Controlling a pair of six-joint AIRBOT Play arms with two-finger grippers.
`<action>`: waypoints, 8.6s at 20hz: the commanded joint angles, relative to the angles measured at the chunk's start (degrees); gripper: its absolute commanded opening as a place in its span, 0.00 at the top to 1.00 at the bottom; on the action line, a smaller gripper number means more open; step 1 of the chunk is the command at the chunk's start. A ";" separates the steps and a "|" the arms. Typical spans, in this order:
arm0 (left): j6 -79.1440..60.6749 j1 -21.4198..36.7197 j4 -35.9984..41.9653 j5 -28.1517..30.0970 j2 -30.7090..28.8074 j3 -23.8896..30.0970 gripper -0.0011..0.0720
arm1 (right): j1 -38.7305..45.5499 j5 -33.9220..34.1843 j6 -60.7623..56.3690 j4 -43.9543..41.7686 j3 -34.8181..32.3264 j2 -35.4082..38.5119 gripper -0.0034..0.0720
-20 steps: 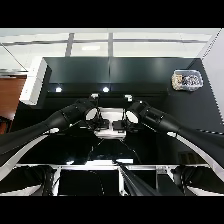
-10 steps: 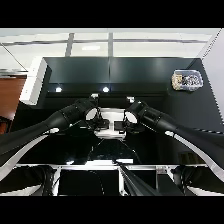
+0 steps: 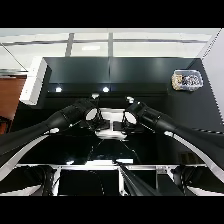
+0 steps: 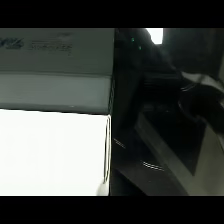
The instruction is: Fold the box and place the chain.
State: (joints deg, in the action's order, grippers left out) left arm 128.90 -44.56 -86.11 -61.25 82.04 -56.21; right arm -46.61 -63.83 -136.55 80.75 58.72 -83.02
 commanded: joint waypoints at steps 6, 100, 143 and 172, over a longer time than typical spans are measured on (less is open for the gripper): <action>0.00 0.07 -0.20 -0.39 0.02 0.02 0.94 | -0.04 1.33 0.26 -0.59 0.09 -0.04 0.73; 0.07 0.07 -0.20 -0.11 0.02 0.02 0.94 | 57.46 -8.55 47.39 -7.91 49.09 18.29 0.93; 0.07 0.07 -0.20 -0.07 0.02 0.02 0.94 | 21.86 -11.02 52.41 -36.74 9.14 31.26 0.93; 0.07 0.07 -0.17 0.79 0.02 0.02 0.94 | 19.28 12.61 47.45 -38.07 -9.70 23.41 0.93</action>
State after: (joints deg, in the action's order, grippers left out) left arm 128.99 -44.49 -86.28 -60.40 82.04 -56.21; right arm -26.26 -53.36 -87.72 43.09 50.54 -57.98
